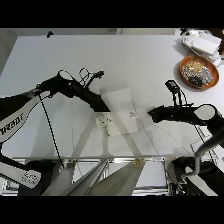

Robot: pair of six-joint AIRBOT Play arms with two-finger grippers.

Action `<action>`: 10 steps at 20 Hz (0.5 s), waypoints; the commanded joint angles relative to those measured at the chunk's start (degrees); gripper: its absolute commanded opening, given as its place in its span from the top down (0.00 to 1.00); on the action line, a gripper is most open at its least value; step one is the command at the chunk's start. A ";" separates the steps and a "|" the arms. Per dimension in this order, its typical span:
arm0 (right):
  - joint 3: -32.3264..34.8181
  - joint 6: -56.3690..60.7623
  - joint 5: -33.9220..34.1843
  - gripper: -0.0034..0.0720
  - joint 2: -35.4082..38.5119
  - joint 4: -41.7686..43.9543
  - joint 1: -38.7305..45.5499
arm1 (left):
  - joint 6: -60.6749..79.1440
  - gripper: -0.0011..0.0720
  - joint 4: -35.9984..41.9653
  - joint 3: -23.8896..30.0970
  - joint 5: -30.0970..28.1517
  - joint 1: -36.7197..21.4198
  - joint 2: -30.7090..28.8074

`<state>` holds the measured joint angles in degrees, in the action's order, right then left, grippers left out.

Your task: Fold the box and place the chain.

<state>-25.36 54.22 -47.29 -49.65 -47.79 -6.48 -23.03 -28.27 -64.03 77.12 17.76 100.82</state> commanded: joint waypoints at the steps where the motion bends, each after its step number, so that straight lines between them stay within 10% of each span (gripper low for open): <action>1: 0.02 0.22 -0.04 0.94 0.04 0.02 -0.07 | 2.67 0.37 0.31 0.02 -1.07 0.17 0.85; 7: 0.02 1.09 -0.50 0.94 0.04 -0.24 -0.07 | 8.90 0.91 0.31 0.02 -2.45 0.04 0.83; 10: 0.02 1.11 -2.01 0.94 0.04 -0.13 -0.07 | 9.73 0.98 0.13 0.02 -2.73 0.02 0.81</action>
<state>-25.36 55.31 -47.94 -49.65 -47.88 -6.50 -15.16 -27.97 -64.03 74.94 17.80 101.62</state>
